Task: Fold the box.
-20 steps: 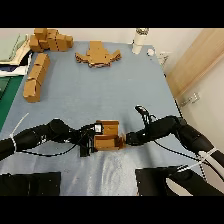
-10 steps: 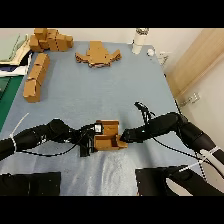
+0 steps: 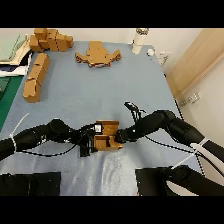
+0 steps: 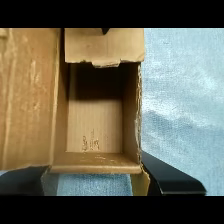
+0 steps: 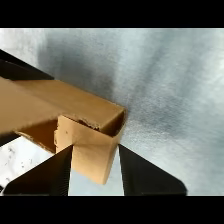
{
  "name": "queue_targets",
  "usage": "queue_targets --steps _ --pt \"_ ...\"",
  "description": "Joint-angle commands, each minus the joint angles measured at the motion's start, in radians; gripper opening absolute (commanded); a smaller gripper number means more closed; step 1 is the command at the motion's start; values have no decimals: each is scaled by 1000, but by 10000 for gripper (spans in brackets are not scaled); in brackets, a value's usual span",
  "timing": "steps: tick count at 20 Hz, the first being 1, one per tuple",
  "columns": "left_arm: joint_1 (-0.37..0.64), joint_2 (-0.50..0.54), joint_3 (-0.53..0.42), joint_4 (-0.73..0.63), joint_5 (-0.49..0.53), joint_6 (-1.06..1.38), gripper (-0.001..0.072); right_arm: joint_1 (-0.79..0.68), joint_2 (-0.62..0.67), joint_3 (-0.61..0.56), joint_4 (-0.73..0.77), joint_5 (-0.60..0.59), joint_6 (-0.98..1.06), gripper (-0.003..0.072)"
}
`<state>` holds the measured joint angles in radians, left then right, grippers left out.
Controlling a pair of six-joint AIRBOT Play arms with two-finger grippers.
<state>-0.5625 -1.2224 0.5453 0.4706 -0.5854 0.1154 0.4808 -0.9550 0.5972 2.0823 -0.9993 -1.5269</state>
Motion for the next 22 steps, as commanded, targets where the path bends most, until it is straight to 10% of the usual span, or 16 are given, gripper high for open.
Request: queue_targets --steps 1,15,22 --pt "1 0 0 0 0 0 526 116 -37 63 -198 -7 227 472" --pt "1 0 0 0 0 0 526 443 -410 389 -568 -357 945 443" --pt "1 0 0 0 0 0 526 444 -451 390 -568 -367 951 15"
